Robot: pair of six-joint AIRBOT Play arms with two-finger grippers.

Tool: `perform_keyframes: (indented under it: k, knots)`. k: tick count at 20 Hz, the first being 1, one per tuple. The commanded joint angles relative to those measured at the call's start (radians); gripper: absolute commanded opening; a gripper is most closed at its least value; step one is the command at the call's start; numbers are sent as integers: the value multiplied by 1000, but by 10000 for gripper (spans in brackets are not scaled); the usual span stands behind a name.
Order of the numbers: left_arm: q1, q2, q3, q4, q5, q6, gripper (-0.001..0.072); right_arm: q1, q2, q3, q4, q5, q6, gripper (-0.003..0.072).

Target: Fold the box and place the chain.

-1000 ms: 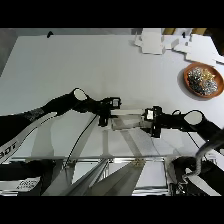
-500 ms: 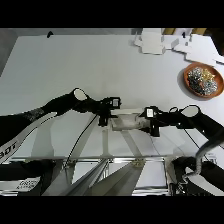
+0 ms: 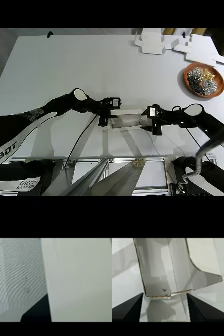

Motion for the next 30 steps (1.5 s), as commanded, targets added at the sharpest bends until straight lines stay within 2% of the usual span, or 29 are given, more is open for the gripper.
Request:
perform_keyframes:
  k: [1, 10, 17, 23, 30]
  knots:
    - [-1, 0, 0, 0, 0, 0, 8, -1, 0, 15, 8, -3, -4, 594]
    - [-1, 0, 0, 0, 0, 0, 8, 4, -43, 17, 76, -2, -105, 594]
    - [-1, 0, 0, 0, 0, 0, 8, 27, -58, -2, 36, 29, -97, 593]
    - [-1, 0, 0, 0, 0, 0, 8, 93, -58, -24, 43, 12, -101, 592]
    - [0, 0, 0, 0, 0, 0, 8, 94, -58, -30, 41, -3, -100, 591]
